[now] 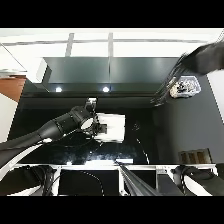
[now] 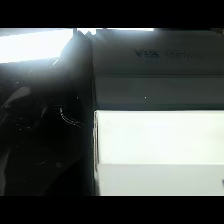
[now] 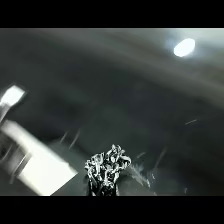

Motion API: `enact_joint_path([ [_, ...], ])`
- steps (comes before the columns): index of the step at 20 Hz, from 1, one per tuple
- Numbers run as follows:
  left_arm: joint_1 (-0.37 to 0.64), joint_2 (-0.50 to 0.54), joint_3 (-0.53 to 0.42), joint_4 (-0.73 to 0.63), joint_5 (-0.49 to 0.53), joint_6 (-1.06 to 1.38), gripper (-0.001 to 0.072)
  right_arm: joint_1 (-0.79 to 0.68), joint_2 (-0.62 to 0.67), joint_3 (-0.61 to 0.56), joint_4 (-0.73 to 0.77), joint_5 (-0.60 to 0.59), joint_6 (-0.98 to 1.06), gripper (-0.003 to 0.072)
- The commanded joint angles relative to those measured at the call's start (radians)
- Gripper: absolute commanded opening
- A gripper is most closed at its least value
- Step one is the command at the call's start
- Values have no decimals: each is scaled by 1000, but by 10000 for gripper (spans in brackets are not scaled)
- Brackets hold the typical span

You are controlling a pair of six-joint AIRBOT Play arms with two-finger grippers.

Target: Fold the box and place the chain.

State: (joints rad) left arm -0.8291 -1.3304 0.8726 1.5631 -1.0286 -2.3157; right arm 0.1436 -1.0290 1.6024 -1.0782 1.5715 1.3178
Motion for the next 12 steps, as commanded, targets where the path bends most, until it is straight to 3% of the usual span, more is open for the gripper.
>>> enact_joint_path([
  [1, 1, 0, 1, 3, 0, 1, 24, 189, 6, -109, 13, 29, -16, 39],
  [7, 1, 0, 1, 3, 0, 1, 24, 335, 2, -220, 90, -27, -21, 39],
  [12, 1, 0, 1, 3, 0, 1, 24, 386, -10, -306, 211, -163, -50, 39],
])
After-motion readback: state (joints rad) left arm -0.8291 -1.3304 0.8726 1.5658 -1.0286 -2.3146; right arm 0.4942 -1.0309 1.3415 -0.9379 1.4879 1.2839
